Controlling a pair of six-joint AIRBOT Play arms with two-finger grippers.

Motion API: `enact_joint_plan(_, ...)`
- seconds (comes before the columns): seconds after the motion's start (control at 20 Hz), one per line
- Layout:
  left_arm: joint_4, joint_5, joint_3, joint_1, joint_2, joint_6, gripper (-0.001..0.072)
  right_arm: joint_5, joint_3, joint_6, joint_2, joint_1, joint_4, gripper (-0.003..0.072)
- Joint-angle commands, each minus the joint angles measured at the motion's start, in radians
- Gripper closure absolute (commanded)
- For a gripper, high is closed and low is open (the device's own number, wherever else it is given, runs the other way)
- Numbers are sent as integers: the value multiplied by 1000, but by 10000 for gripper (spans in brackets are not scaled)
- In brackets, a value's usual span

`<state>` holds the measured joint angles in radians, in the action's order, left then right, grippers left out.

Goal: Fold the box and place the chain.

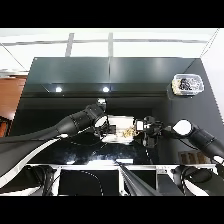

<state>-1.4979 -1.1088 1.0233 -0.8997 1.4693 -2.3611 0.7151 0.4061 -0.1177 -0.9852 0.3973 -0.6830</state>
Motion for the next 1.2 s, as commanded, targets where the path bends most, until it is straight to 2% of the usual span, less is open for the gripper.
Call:
enact_joint_plan(0.0,0,1,0,0,0,0,676,-26,0,-127,-23,8,81,-7)
enact_joint_plan(0.35,0,1,0,0,0,1,676,-113,0,-120,-79,8,81,-7)
enact_joint_plan(0.8,0,1,0,0,0,1,677,-86,0,-64,-113,8,81,-2)
enact_joint_plan(0.9,0,1,0,0,0,0,676,-87,0,-47,-113,8,81,161)
enact_joint_plan(1.05,0,1,0,0,0,1,676,-87,0,-24,-113,8,81,214)
enact_joint_plan(1.1,0,1,0,0,0,0,676,-86,0,-20,-113,8,80,294)
enact_joint_plan(1.15,0,1,0,0,0,0,676,-83,0,-16,-111,8,80,580)
